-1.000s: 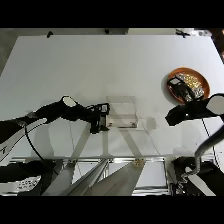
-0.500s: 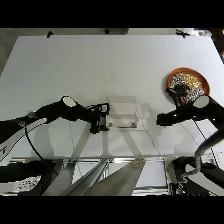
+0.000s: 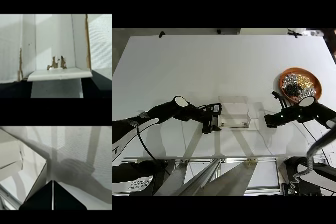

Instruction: Fold the box and place the chain.

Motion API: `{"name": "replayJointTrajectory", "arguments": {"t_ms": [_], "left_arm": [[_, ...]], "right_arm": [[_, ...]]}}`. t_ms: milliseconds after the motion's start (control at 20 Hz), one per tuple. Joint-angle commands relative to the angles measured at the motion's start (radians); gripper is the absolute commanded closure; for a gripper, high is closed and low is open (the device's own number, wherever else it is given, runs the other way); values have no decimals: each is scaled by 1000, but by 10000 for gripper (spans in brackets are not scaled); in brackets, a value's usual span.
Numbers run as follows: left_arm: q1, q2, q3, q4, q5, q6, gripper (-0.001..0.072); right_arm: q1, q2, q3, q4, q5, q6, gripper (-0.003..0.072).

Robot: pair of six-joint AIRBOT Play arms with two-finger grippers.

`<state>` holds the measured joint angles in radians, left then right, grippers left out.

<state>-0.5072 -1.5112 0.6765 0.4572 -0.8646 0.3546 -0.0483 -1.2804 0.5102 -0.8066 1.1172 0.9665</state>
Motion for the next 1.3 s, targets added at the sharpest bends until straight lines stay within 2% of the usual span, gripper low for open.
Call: {"name": "replayJointTrajectory", "arguments": {"t_ms": [0, 100, 200, 400, 650, 750, 900, 1050, 1150, 1250], "left_arm": [[1, 0, 1, 0, 0, 0, 507], [0, 0, 1, 0, 0, 0, 507], [0, 0, 1, 0, 0, 0, 507], [0, 0, 1, 0, 0, 0, 507], [0, 0, 1, 0, 0, 0, 507], [0, 0, 1, 0, 0, 0, 507], [0, 0, 1, 0, 0, 0, 507], [0, 0, 1, 0, 0, 0, 507], [0, 0, 1, 0, 0, 0, 507], [0, 0, 1, 0, 0, 0, 507]], "right_arm": [[0, -8, -6, 90, 35, -66, 677], [-1, -7, -5, 177, 84, -113, 667], [-1, -2, -4, 214, 107, -114, 568], [-1, 38, -4, 210, 122, -111, 553], [0, 63, -4, 235, 143, -111, 458], [0, 63, -4, 264, 145, -112, 458], [6, 63, -4, 253, 129, -111, 453], [62, 63, -4, 228, 62, -111, 343], [108, 63, -4, 222, -2, -111, 330], [138, 63, -4, 225, -29, -101, 273]]}}
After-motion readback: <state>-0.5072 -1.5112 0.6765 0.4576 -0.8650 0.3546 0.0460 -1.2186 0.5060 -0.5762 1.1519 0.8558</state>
